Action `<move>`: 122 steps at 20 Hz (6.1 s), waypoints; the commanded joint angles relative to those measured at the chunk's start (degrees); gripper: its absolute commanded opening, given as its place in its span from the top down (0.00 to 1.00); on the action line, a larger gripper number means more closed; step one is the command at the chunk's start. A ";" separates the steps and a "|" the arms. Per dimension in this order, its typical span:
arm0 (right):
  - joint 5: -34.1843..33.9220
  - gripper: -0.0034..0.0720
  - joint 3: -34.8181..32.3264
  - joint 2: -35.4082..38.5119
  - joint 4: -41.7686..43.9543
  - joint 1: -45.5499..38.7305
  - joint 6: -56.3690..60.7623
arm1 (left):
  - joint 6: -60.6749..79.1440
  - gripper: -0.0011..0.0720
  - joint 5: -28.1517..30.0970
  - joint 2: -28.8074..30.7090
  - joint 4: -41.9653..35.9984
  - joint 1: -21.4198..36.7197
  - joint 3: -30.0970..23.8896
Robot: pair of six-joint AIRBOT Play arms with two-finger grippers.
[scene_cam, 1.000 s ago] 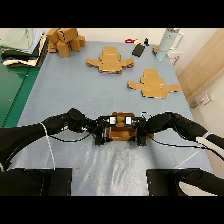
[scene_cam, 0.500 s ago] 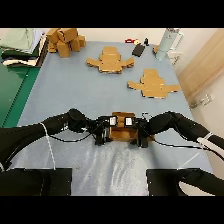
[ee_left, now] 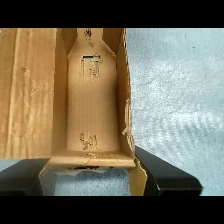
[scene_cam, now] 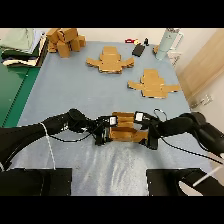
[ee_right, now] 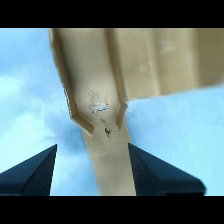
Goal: Fold the box.
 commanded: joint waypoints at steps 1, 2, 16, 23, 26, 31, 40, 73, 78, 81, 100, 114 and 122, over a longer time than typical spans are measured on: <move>-5.68 0.02 0.04 8.13 3.50 0.07 17.31 | 0.02 0.24 0.00 0.02 0.00 0.02 0.07; -7.08 0.02 0.04 9.46 5.81 0.07 25.09 | 0.02 0.24 0.00 0.02 0.00 0.02 0.07; 6.91 0.46 4.31 -4.70 19.93 1.29 59.08 | 0.02 0.24 0.00 0.02 0.00 0.02 0.07; 6.34 0.90 19.04 -27.36 16.90 1.18 50.88 | 0.02 0.24 0.00 0.02 0.00 0.02 0.07; 5.97 0.95 19.08 -32.89 16.79 1.20 47.87 | 0.02 0.24 0.00 0.02 0.00 0.02 0.07; 6.69 0.95 19.08 -35.28 16.79 1.20 45.33 | 0.02 0.24 0.00 0.02 0.00 0.02 0.07; 6.16 0.95 19.78 -23.54 9.64 1.20 42.16 | 0.02 0.24 0.02 0.02 0.00 0.02 0.07; 26.53 0.61 -10.43 -3.10 11.26 7.04 -23.47 | 0.02 0.24 0.00 0.02 0.00 0.02 0.07; 27.43 0.25 -10.45 -4.44 11.43 7.63 -23.45 | 0.02 0.24 0.00 0.02 0.00 0.02 0.07; 27.41 0.25 -10.45 -4.44 11.37 7.61 -23.45 | 0.02 0.24 0.00 0.02 0.00 0.02 0.07; 3.15 0.95 -9.46 4.48 -18.25 -10.16 74.75 | 0.02 0.24 0.00 0.02 0.00 0.02 0.07; 8.50 0.95 -9.49 0.20 6.62 -10.47 53.77 | 0.02 0.24 0.00 0.02 0.00 0.02 0.07; 8.48 0.95 -9.53 0.72 9.55 -10.47 53.09 | 0.02 0.24 0.00 0.02 0.00 0.02 0.07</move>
